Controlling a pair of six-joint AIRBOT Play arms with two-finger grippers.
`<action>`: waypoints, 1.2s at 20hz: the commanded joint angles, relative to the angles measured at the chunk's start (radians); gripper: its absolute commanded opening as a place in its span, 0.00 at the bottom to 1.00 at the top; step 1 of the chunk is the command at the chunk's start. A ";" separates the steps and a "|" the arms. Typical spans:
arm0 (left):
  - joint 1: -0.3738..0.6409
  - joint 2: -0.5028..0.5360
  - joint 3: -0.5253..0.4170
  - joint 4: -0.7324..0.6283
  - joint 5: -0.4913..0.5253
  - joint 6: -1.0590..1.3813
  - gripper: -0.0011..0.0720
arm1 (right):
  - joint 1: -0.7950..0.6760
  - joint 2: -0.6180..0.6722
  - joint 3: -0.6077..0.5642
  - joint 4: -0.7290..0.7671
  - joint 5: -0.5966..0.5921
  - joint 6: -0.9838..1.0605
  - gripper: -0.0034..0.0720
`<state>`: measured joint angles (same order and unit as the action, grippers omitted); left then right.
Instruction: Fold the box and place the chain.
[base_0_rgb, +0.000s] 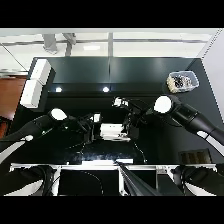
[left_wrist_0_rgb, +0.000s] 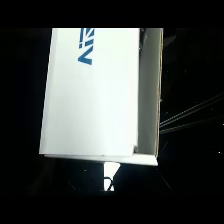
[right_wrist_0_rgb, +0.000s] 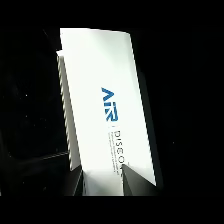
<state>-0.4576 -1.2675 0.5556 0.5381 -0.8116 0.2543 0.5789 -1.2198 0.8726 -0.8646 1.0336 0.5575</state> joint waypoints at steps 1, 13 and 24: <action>0.000 0.000 0.001 0.000 0.000 0.002 0.57 | 0.003 -0.002 -0.002 -0.002 -0.001 0.015 0.36; 0.000 0.000 0.001 0.000 0.000 0.002 0.57 | 0.003 -0.003 -0.002 -0.004 0.034 0.015 0.41; 0.000 0.000 0.001 0.000 0.000 0.001 0.57 | 0.003 -0.015 -0.003 -0.006 0.035 0.051 0.54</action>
<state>-0.4576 -1.2675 0.5556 0.5385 -0.8112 0.2558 0.5812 -1.2263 0.8703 -0.8700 1.0695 0.6014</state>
